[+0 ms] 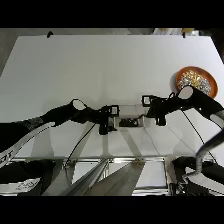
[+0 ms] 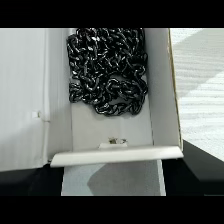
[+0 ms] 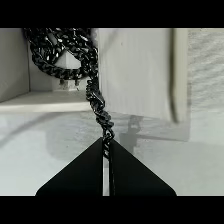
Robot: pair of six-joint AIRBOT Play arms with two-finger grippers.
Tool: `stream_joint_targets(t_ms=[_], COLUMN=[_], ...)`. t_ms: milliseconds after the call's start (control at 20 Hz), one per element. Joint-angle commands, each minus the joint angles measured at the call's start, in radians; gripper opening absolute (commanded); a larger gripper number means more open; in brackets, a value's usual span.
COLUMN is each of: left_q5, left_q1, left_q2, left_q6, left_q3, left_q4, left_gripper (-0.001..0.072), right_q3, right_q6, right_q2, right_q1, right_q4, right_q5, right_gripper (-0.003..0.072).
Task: Fold the box and place the chain.
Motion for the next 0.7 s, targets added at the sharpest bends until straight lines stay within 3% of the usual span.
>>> stream_joint_targets(t_ms=[0, 350, 650], left_q5=[0.000, 0.000, 0.000], left_q1=[0.001, 0.001, 0.001], left_q2=[0.001, 0.001, 0.001], left_q6=[0.000, 0.000, 0.000], left_q3=[0.000, 0.000, 0.000], left_q4=[0.000, 0.000, 0.000], left_gripper=[0.0253, 0.0253, 0.0253], right_q3=[-0.001, -0.001, -0.002], right_q6=[0.111, 0.303, 0.309], right_q2=[0.066, 0.297, 0.332], right_q1=[0.001, 0.001, 0.001], right_q4=[-0.007, -0.006, -0.005], right_q5=[0.011, 0.087, 0.143], right_gripper=[0.0018, 0.0017, 0.0017])
